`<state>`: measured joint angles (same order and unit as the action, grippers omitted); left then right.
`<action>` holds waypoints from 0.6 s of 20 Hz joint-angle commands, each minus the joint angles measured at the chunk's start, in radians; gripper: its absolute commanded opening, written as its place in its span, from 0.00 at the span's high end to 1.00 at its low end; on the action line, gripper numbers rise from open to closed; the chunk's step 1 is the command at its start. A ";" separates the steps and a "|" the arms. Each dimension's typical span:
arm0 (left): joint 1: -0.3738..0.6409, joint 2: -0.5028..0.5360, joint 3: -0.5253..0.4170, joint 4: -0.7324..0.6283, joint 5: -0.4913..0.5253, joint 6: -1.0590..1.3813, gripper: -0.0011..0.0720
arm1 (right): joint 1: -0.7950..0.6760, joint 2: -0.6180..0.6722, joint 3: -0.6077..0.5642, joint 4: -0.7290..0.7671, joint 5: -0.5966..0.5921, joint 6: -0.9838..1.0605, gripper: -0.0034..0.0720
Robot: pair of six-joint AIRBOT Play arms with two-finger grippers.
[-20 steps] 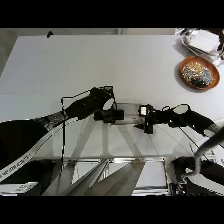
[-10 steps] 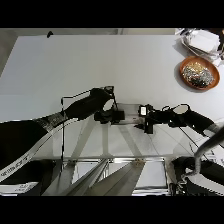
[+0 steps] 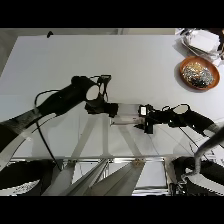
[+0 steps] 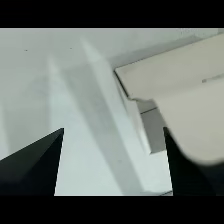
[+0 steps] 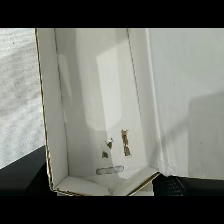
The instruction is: Fold the box and place the chain.
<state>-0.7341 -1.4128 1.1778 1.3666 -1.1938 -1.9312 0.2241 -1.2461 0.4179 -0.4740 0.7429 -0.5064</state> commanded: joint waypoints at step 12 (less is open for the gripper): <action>0.285 0.076 -0.394 -0.558 0.251 1.938 0.03 | 0.000 0.001 0.000 0.001 0.001 0.000 0.39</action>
